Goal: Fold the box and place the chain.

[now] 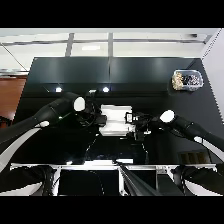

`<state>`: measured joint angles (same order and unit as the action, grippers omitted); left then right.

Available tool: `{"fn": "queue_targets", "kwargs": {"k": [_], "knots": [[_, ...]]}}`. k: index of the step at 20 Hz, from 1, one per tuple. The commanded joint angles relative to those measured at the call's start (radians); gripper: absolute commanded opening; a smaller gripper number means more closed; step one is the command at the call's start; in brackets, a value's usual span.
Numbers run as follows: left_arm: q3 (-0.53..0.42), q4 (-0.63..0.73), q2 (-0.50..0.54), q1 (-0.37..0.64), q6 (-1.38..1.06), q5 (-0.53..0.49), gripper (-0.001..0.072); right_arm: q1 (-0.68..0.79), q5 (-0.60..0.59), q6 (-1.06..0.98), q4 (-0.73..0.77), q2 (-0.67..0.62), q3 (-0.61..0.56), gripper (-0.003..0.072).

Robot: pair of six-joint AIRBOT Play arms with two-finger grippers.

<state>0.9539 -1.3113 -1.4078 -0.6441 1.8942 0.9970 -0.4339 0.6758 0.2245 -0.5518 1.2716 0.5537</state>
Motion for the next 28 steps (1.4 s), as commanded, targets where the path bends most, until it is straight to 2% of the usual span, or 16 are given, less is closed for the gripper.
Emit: {"fn": "queue_targets", "kwargs": {"k": [1, 4, 9, 10, 11, 12, 16, 17, 18, 20, 21, 24, 25, 27, 28], "knots": [[0.045, -0.156, -0.023, -0.091, 0.153, 0.019, 0.0589, 0.0, 0.0, 0.0, 0.0, 0.0, 0.0, 0.0133], [0.065, -0.267, -0.024, -0.156, 0.286, 0.046, 0.0589, 0.0, 0.0, 0.0, 0.0, 0.0, 0.0, 0.0133], [0.066, -0.216, -0.045, -0.164, 0.318, 0.056, 0.0588, 0.0, 0.0, 0.0, 0.0, 0.0, 0.0, 0.0133], [0.073, -0.219, -0.055, -0.164, 0.337, 0.055, 0.0574, 0.0, 0.0, 0.0, 0.0, 0.0, 0.0, 0.0133], [0.083, -0.218, -0.067, -0.164, 0.339, 0.047, 0.047, 0.0, 0.0, 0.0, 0.0, 0.0, 0.0, 0.0133], [0.097, -0.217, -0.08, -0.164, 0.338, 0.047, 0.0416, 0.0, 0.0, 0.0, 0.0, 0.0, 0.0, 0.0133], [0.122, -0.196, -0.103, -0.165, 0.336, 0.06, 0.0411, 0.0, 0.0, 0.0, 0.0, 0.0, 0.0, 0.0133], [0.122, -0.186, -0.103, -0.165, 0.337, 0.058, 0.038, 0.0, 0.0, 0.0, 0.0, 0.0, 0.0, 0.0133], [0.122, -0.177, -0.103, -0.165, 0.337, 0.053, 0.0252, 0.0, 0.0, 0.0, 0.0, 0.0, 0.0, 0.0133], [0.122, -0.151, -0.103, -0.165, 0.335, 0.034, 0.004, 0.0, 0.0, 0.0, 0.0, 0.0, 0.0, 0.0133], [0.123, -0.146, -0.103, -0.165, 0.333, 0.029, 0.0026, 0.0, 0.0, 0.0, 0.0, 0.0, 0.0, 0.0133], [0.123, -0.145, -0.103, -0.164, 0.334, 0.027, 0.0033, 0.0, 0.0, 0.0, 0.0, 0.0, 0.0, 0.0133], [0.126, -0.145, -0.103, -0.164, 0.334, 0.029, 0.0091, 0.0, 0.0, 0.0, 0.0, 0.0, 0.0, 0.0133], [0.135, -0.146, -0.103, -0.164, 0.334, 0.031, 0.0461, 0.0, 0.0, 0.0, 0.0, 0.0, 0.0, 0.0133], [0.138, -0.151, -0.103, -0.164, 0.334, 0.031, 0.0583, 0.0, 0.0, 0.0, 0.0, 0.0, 0.0, 0.0133]]}}
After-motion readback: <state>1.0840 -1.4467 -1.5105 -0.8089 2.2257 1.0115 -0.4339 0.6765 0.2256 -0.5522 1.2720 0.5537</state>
